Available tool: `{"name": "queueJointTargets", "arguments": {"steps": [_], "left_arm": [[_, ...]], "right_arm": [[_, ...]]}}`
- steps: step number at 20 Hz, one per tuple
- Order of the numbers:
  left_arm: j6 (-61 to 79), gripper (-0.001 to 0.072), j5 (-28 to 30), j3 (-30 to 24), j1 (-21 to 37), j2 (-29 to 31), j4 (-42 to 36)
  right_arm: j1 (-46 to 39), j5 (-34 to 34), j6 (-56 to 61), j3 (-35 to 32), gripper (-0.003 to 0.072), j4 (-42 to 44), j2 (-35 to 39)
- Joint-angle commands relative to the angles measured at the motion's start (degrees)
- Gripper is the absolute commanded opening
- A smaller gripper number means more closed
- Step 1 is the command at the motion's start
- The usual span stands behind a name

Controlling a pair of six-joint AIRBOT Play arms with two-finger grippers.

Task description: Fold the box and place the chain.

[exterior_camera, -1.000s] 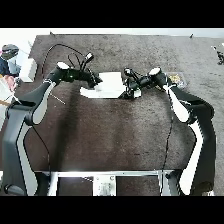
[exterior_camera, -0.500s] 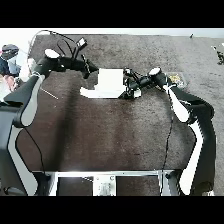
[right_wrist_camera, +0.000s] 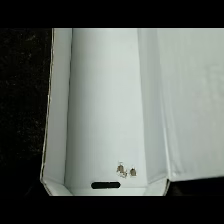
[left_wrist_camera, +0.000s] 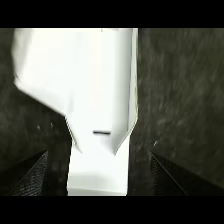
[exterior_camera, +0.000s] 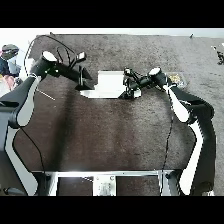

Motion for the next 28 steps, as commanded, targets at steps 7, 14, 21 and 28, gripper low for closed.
{"name": "queueJointTargets", "arguments": {"steps": [7,14,21,28], "left_arm": [[9.0,0.0691,9.3,-7.7,-3.6,0.0,1.4],[7.3,0.0690,13.0,-7.7,-5.8,0.0,2.2],[7.2,0.0588,14.2,-7.7,-5.9,0.0,6.5],[7.3,0.0294,13.0,-7.7,-5.9,0.0,3.6]], "right_arm": [[0.0,0.0,0.0,0.0,0.0465,0.0,0.0],[0.0,0.0,0.0,0.0,0.0465,0.0,0.0],[0.0,0.0,0.0,0.0,0.0465,0.0,0.0],[0.0,0.0,0.0,0.0,0.0465,0.0,0.0]]}}
